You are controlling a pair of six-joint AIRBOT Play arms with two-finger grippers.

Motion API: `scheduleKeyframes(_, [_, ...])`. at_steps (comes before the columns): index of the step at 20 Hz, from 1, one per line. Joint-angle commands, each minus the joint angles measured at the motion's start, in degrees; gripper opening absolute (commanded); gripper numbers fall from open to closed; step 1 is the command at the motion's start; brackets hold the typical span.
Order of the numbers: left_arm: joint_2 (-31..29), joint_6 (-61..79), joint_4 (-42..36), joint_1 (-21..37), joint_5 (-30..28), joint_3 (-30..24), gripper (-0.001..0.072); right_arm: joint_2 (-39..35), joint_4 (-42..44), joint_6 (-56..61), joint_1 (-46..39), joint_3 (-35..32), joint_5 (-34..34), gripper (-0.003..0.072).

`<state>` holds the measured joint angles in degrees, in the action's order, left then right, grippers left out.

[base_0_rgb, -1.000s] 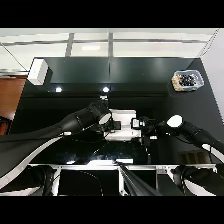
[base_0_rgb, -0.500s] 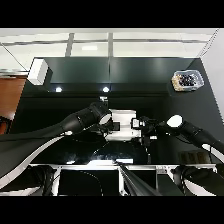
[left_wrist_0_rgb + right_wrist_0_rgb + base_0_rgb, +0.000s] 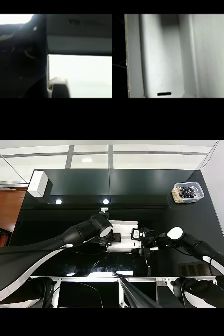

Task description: Fold the box and place the chain.

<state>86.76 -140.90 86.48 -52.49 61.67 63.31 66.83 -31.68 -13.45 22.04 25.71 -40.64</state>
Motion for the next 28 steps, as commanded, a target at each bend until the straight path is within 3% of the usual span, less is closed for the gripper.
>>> scheduleKeyframes(1, [-0.1,0.1,0.0,0.0,0.5,0.0,0.0024,-1.5,-1.6,4.0,0.0,0.0,-0.5,0.0622])
scheduleKeyframes(10, [-0.4,0.1,0.6,0.0,1.6,0.0,0.0024,-15.4,-19.5,17.7,-3.2,1.4,-9.8,0.0621])
scheduleKeyframes(16, [-0.4,1.5,0.7,0.0,1.7,0.0,0.0024,-14.1,-18.6,14.0,-3.7,0.0,-8.3,0.062])
scheduleKeyframes(20, [-0.4,1.6,0.7,0.0,1.9,0.0,0.0025,-10.1,-8.5,5.6,-3.7,0.0,-6.7,0.0618])
scheduleKeyframes(21, [-0.4,1.6,0.7,0.0,1.9,0.0,0.0024,-9.4,-7.5,3.7,-3.7,0.0,-6.7,0.0595])
scheduleKeyframes(22, [-0.4,1.6,0.7,0.0,1.8,0.0,0.0025,-9.2,-7.4,3.1,-3.7,0.0,-6.6,0.0478])
scheduleKeyframes(23, [-0.4,1.6,0.7,0.0,1.8,0.0,0.0025,-9.2,-7.2,3.1,-3.7,0.0,-6.7,0.0476])
scheduleKeyframes(24, [-0.4,1.6,0.7,0.0,1.7,0.0,0.0025,-9.2,-6.3,3.2,-3.7,0.0,-7.1,0.0402])
scheduleKeyframes(25, [-0.4,1.6,0.7,0.0,1.6,0.0,0.0025,-9.2,-5.2,3.3,-3.7,0.0,-7.8,0.0183])
scheduleKeyframes(26, [-0.4,1.6,0.7,0.0,1.6,0.0,0.0025,-9.2,-4.0,3.4,-3.7,0.0,-8.4,0.0033])
scheduleKeyframes(28, [-0.4,1.6,0.6,0.0,1.6,0.0,0.0025,-9.0,-2.3,4.5,-2.3,0.0,-8.5,0.0014])
